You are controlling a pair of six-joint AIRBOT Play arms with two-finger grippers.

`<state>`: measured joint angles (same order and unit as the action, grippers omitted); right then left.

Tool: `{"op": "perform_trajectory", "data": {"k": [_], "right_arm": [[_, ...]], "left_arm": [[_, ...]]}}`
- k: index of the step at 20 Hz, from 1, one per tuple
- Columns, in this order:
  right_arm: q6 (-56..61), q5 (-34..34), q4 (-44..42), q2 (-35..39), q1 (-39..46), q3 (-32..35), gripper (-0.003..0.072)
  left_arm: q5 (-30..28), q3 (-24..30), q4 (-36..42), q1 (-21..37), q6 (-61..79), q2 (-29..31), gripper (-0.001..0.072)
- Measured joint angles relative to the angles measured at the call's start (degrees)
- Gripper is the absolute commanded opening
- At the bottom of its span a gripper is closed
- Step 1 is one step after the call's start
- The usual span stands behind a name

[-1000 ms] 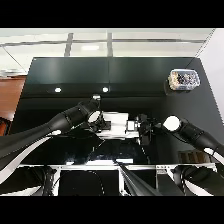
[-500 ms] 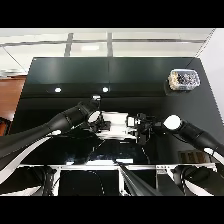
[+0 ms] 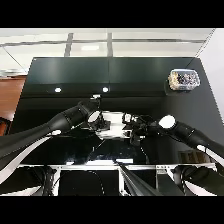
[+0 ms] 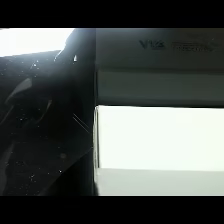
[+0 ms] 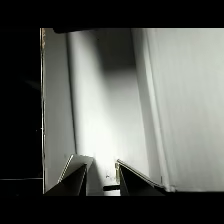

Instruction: Fold the box and place the chain.

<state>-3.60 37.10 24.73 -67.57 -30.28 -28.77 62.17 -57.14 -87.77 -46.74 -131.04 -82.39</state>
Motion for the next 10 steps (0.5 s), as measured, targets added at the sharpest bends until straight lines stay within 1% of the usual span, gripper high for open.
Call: {"op": "perform_trajectory", "data": {"k": [2,3,4,5,6,7,8,9,10], "right_arm": [[0.00,-0.15,-0.52,-0.28,-0.26,0.00,0.0234],[0.00,-0.20,-0.61,-0.39,-0.31,0.00,0.0393],[0.00,-0.35,-0.76,-0.46,-0.37,0.00,0.0406],[0.00,-0.39,-0.81,-0.50,-0.39,0.00,0.0254],[0.04,-0.33,-0.85,-0.52,-0.42,0.00,0.0173],[0.15,-0.17,-0.98,-0.55,-0.44,0.00,0.0369],[0.22,-0.17,-0.98,-0.57,-0.48,0.00,0.0381],[0.24,-0.15,-0.96,-0.57,-0.48,0.00,0.0131],[0.63,0.13,-0.90,-0.57,-0.48,0.00,0.0015]], "left_arm": [[-0.07,0.00,0.15,0.00,-0.02,0.00,0.0033],[-0.13,0.00,0.15,0.00,-0.02,0.00,0.0032],[-0.20,0.00,0.22,0.00,-0.02,0.00,0.0032],[-0.15,0.00,0.24,0.00,-0.04,0.00,0.0032],[-0.17,0.00,0.22,0.00,-0.07,0.00,0.0033],[-0.55,0.00,0.26,0.00,-0.07,0.00,0.0033],[-0.44,0.00,0.37,0.00,-0.07,0.00,0.0033],[-0.15,0.02,0.39,0.00,-0.09,0.00,0.0032],[-0.26,0.00,0.37,0.00,-0.09,-0.02,0.0032]]}}
